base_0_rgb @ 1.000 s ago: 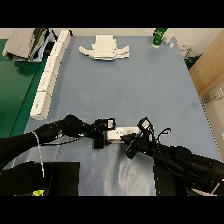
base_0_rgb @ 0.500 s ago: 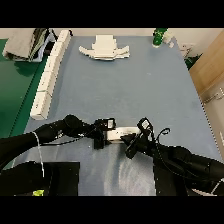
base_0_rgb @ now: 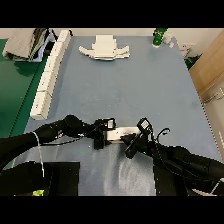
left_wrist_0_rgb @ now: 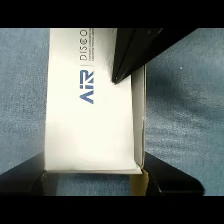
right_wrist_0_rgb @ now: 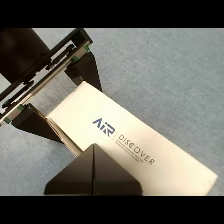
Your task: Fold the box.
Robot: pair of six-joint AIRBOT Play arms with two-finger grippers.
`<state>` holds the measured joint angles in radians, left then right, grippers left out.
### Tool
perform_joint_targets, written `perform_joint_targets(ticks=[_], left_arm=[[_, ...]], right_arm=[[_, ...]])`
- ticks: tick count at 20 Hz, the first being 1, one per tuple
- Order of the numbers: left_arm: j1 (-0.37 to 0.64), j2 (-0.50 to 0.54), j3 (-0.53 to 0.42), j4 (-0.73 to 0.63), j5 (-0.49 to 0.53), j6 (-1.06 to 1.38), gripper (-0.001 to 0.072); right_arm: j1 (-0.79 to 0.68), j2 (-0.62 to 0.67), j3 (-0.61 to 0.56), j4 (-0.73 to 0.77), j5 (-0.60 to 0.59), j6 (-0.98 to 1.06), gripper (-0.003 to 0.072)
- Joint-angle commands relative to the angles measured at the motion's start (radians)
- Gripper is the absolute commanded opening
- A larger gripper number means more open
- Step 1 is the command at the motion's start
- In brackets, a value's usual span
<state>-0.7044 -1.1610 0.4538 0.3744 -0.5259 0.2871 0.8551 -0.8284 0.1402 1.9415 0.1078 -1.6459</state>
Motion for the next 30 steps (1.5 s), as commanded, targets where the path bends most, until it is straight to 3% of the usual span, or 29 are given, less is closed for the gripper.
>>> perform_joint_targets(ticks=[1, 15, 22, 24, 27, 30], left_arm=[[0.001, 0.001, 0.000, 0.000, 0.000, 0.000, 0.0393], [0.000, 0.001, 0.000, 0.000, 0.000, 0.000, 0.0393], [0.001, 0.001, 0.000, 0.000, 0.000, 0.000, 0.0393], [0.001, 0.001, 0.000, 0.000, 0.000, 0.000, 0.0393], [0.000, 0.001, 0.000, 0.000, 0.000, 0.000, 0.0393], [0.001, 0.001, 0.000, 0.000, 0.000, 0.000, 0.0393]], right_arm=[[0.001, 0.005, -0.001, 0.000, -0.008, 0.001, 0.0005], [-0.002, 0.149, 0.000, 0.000, -0.006, 0.000, 0.0005], [-0.019, 0.156, 0.026, -0.009, -0.028, -0.005, 0.0005], [-0.079, 0.154, 0.102, -0.048, -0.206, -0.005, 0.0005], [-0.200, 0.142, 0.269, -0.259, -0.544, -0.002, 0.0005], [-0.336, 0.099, 0.456, -0.422, -0.800, 0.046, 0.0005]])
